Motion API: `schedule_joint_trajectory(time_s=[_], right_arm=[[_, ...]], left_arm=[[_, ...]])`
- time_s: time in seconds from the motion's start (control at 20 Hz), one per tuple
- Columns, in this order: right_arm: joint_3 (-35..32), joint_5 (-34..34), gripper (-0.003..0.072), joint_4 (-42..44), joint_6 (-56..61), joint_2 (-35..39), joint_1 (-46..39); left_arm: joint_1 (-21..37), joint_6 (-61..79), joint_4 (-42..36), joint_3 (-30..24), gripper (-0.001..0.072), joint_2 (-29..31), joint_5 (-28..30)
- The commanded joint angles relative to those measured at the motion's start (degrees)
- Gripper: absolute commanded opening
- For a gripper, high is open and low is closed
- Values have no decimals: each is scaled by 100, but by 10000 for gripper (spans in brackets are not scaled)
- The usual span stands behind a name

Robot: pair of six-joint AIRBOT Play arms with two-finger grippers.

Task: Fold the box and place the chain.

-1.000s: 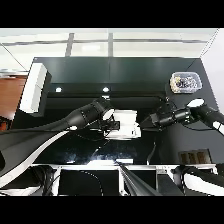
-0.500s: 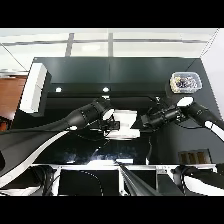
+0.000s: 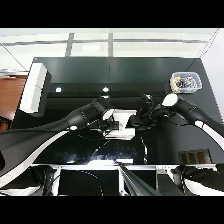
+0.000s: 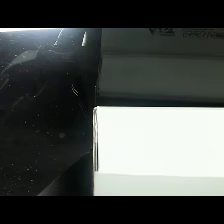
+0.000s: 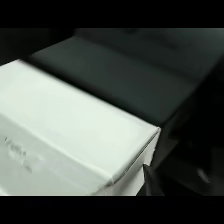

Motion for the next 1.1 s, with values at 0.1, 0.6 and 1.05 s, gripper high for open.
schedule_joint_trajectory(time_s=[0.1, 0.6, 1.05], right_arm=[[472, -214, 549, -2105, 2293, -2, 949], [636, 61, 363, -3394, 4135, -7, 1663], [636, 55, 187, -3388, 4234, -195, 1786]], left_arm=[[0, 9, -2, 4, 28, 4, 4], [0, 9, 13, 4, 28, 4, 17], [0, 9, 13, 4, 28, 4, 20]])
